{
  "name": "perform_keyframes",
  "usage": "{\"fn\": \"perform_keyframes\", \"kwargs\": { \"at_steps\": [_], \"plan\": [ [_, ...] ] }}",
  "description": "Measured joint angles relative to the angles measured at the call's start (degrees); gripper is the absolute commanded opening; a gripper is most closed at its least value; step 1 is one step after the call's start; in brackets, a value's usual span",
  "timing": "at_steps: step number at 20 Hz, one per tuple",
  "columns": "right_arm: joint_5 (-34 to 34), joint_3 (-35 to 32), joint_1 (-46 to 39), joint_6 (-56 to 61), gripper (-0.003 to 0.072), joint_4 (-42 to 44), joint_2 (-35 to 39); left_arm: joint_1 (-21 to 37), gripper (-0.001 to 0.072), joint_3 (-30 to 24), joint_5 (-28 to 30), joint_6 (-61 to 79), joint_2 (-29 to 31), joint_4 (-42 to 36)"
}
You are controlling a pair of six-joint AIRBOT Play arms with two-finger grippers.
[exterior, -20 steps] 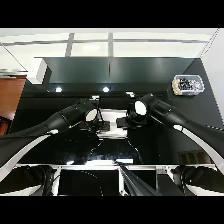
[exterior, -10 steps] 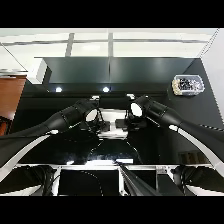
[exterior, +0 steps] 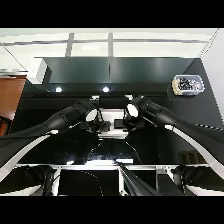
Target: Fold the box and place the chain.
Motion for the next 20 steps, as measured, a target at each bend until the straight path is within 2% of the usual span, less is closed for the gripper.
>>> {"fn": "perform_keyframes", "kwargs": {
  "at_steps": [1,3,4,5,8,9,10,15,20],
  "plan": [
    [0.09,0.07,0.0,-0.31,0.0184,0.07,-0.02,0.0,0.0028,-0.02,0.09,0.17,0.0,0.13],
    [-0.09,0.13,0.04,-0.44,0.0194,0.44,-0.11,0.0,0.0028,-0.02,-0.07,0.37,0.0,0.26],
    [-0.02,0.2,0.04,-0.39,0.018,0.17,-0.09,0.0,0.0028,-0.02,0.02,0.35,0.0,0.26],
    [-0.07,0.2,0.04,-0.28,0.0009,0.17,-0.13,0.0,0.0028,-0.02,0.02,0.24,-0.02,0.24],
    [-0.04,0.2,0.04,0.22,0.0012,-0.02,-0.2,0.0,0.0028,-0.02,-0.02,-0.07,0.0,-0.2],
    [-0.07,0.22,0.04,0.17,0.0151,0.02,-0.2,0.0,0.0028,-0.02,0.02,0.0,0.0,-0.15],
    [0.09,0.24,0.04,-0.28,0.034,0.22,-0.17,0.0,0.0028,-0.02,0.2,0.31,0.0,0.09],
    [1.66,0.24,-0.15,-2.58,0.0339,-0.5,1.01,0.0,0.0028,-0.02,0.15,0.24,-0.02,0.09],
    [3.85,0.24,-1.25,-7.34,0.0339,-4.09,8.09,0.0,0.0028,-0.02,0.22,0.22,-0.02,0.07]
  ]
}}
